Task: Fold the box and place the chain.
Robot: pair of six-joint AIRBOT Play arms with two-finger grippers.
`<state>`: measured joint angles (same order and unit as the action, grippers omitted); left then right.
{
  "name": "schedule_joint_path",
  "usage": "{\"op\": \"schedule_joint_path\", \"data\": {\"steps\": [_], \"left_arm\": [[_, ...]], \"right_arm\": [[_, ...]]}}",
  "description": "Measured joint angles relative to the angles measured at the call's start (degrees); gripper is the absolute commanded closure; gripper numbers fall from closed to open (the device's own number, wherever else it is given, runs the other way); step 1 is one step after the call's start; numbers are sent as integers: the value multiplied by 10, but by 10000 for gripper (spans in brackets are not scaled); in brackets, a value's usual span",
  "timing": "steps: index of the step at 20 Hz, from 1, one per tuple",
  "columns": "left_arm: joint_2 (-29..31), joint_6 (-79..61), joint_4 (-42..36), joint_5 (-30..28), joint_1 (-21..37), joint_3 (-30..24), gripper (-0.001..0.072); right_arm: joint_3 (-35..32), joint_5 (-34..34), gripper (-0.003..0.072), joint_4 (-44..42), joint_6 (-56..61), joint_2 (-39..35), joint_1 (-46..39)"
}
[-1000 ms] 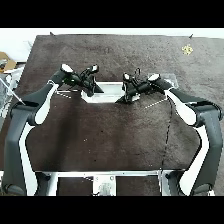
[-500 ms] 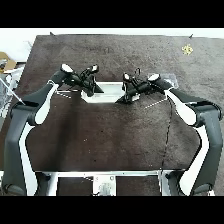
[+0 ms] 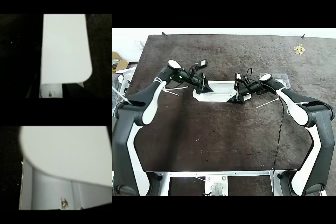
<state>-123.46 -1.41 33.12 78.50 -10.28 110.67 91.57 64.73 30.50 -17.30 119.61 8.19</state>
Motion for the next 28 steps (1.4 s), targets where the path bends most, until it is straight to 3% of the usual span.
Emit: {"op": "schedule_joint_path", "data": {"steps": [4, 5, 6, 8, 13, 28], "left_arm": [[22, 48, 1, 68, 43, 0, 355], [24, 66, -5, 91, 51, 0, 472], [25, 85, -8, 111, 56, 0, 654], [28, 116, -17, 146, 56, 0, 700], [29, 150, -22, 154, 19, 0, 701], [29, 165, -41, -62, -12, 0, 701]], "right_arm": [[0, 3, 295, 1, 0, 0, 0], [0, 3, 295, 1, 0, 0, 0], [0, 3, 295, 1, 0, 0, 0], [0, 4, 295, 1, 0, 0, 0], [0, 4, 295, 1, 0, 0, 0], [0, 4, 295, 2, 0, 0, 0]]}}
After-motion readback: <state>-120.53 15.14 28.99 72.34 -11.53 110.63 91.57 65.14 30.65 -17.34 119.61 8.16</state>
